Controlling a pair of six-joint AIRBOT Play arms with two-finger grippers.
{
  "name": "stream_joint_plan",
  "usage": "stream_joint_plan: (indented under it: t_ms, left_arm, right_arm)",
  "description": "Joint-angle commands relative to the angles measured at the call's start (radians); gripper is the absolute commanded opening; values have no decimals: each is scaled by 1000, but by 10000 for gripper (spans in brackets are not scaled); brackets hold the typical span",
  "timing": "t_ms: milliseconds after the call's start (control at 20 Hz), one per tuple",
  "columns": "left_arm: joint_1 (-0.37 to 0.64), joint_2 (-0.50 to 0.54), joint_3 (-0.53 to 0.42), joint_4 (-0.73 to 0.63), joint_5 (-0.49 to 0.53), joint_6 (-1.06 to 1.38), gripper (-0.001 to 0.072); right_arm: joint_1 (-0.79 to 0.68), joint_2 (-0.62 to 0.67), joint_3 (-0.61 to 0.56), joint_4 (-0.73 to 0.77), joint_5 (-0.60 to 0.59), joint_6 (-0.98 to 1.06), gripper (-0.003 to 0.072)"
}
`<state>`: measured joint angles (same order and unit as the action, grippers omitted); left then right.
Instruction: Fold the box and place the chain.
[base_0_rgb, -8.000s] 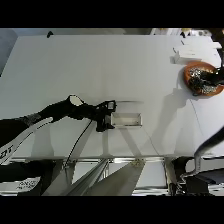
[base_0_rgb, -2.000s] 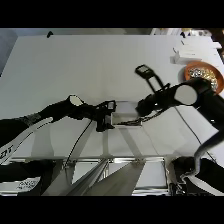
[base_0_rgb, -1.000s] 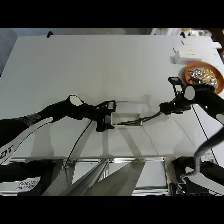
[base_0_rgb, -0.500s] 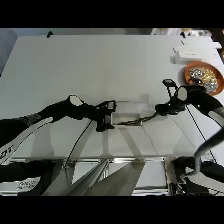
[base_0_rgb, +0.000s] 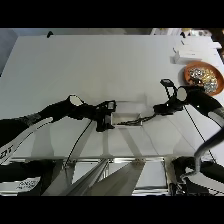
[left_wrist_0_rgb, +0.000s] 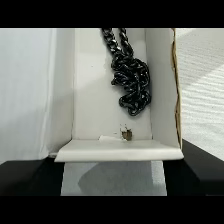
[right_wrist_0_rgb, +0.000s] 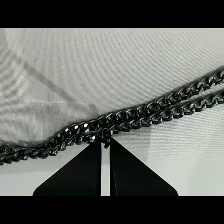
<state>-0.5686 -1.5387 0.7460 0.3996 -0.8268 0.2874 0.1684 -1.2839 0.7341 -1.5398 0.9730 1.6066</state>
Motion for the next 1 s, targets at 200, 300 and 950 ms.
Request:
stream_joint_plan:
  t_ms: [200,300,950]
  left_arm:
    - [-1,1,0,0,0,0,271]
    - [0,1,0,0,0,0,271]
    - [0,1,0,0,0,0,271]
  right_arm:
    - [88,261,2,-16,195,-100,17]
    - [136,368,2,40,198,-121,17]
    - [508,564,2,414,-62,-127,17]
